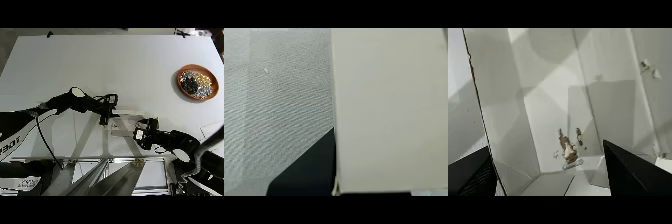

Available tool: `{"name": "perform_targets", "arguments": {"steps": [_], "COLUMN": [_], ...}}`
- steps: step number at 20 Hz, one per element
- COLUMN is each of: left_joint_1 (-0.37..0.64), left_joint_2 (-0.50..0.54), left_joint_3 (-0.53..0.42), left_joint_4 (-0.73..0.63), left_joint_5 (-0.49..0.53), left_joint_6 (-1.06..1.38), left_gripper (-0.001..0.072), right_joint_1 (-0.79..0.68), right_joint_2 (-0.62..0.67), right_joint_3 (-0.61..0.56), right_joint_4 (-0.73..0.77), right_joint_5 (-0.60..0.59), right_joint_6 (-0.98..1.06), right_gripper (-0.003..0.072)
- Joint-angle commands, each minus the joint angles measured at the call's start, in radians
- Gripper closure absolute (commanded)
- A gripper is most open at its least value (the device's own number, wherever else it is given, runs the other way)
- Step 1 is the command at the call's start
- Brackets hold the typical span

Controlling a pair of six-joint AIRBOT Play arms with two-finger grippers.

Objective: Fold the box and place the chain.

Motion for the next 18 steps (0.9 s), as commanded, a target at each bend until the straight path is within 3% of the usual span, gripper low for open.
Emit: {"name": "perform_targets", "arguments": {"steps": [1,5,8,11,18], "left_joint_1": [-0.001,-0.001,-0.001,-0.001,-0.001], "left_joint_2": [-0.001,-0.001,-0.001,-0.001,-0.001], "left_joint_3": [0.000,0.000,0.000,0.000,0.000], "left_joint_4": [0.000,0.000,0.000,0.000,0.000], "left_joint_5": [0.000,0.000,0.000,0.000,0.000], "left_joint_6": [0.000,0.000,0.000,0.000,0.000], "left_gripper": [0.0698,0.0698,0.0698,0.0698,0.0698], "right_joint_1": [0.001,0.000,-0.007,-0.115,-0.241], "right_joint_2": [0.042,0.102,0.103,0.103,0.097], "right_joint_3": [0.000,0.000,0.010,0.050,0.093], "right_joint_4": [-0.006,-0.009,-0.008,-0.003,0.010], "right_joint_5": [-0.022,0.104,0.154,0.269,0.263], "right_joint_6": [0.005,0.007,0.025,0.058,0.013], "right_gripper": [-0.0007,0.0107,0.0107,0.0106,0.0104]}}
